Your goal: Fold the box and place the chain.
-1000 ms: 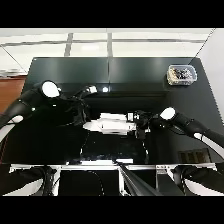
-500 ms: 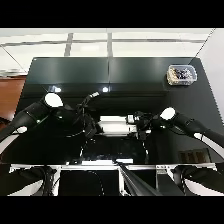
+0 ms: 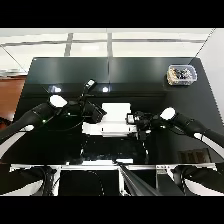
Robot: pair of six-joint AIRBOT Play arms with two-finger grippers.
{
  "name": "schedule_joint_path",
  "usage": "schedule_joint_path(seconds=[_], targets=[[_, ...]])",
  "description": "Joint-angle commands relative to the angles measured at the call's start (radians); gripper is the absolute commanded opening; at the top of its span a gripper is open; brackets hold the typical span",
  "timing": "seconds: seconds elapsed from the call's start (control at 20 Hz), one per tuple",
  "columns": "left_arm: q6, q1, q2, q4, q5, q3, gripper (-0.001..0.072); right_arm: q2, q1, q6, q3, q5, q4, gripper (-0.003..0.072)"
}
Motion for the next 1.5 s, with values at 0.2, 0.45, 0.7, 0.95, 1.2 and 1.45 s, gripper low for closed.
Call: schedule_joint_path(seconds=[0.2,0.45,0.7,0.95,1.2,1.45], targets=[[0.006,0.008,-0.062,0.015,-0.097,0.015,0.0026,0.000,0.000,0.000,0.000,0.000,0.000,0.0317],[-0.037,0.069,0.126,0.125,-0.119,0.048,0.0025,0.000,0.000,0.000,0.000,0.000,0.000,0.0317],[-0.032,0.147,0.327,0.222,-0.147,-0.072,0.0028,0.000,0.000,0.000,0.000,0.000,0.000,0.0316],[0.574,0.098,0.328,0.224,-0.173,-0.213,0.0706,0.000,0.000,0.000,0.000,0.000,0.000,0.0316],[0.647,0.046,0.254,0.294,-0.019,-0.223,0.0703,0.000,0.000,0.000,0.000,0.000,0.000,0.0317],[0.684,-0.005,0.182,0.214,-0.018,-0.223,0.0690,0.000,0.000,0.000,0.000,0.000,0.000,0.0317]])
